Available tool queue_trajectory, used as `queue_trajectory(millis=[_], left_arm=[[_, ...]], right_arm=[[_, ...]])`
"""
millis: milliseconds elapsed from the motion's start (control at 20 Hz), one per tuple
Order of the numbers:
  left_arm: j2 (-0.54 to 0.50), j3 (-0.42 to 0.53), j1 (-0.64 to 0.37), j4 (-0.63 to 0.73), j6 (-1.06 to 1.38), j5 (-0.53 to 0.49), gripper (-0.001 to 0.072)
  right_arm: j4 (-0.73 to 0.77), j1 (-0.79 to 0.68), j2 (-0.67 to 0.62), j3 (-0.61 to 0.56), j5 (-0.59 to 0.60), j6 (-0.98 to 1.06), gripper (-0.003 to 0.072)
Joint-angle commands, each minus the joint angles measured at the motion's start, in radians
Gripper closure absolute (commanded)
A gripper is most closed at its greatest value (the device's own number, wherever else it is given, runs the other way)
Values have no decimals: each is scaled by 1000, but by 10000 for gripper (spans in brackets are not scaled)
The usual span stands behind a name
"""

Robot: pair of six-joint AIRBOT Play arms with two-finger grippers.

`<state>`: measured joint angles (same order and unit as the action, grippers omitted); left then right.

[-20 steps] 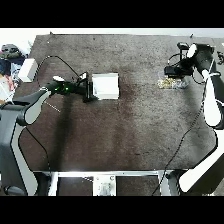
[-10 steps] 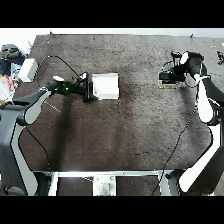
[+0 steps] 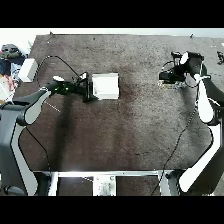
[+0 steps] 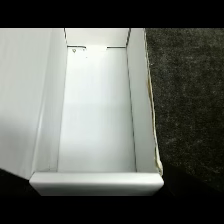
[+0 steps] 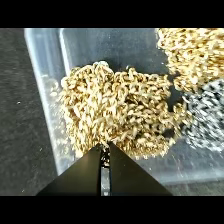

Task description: Fold the box and place the chain.

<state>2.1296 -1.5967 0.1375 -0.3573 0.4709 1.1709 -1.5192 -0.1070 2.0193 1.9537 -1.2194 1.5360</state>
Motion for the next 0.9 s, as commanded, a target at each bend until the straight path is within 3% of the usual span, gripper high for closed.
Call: queue_trajectory(millis=[0,400,850], left_arm=[[0,0,0,0,0,0,411],[0,0,0,0,0,0,411],[0,0,0,0,0,0,411]], right_arm=[[-2,2,-72,1,-1,1,676],[-17,2,-353,1,4,-71,677],[43,2,-378,-63,40,-106,675]])
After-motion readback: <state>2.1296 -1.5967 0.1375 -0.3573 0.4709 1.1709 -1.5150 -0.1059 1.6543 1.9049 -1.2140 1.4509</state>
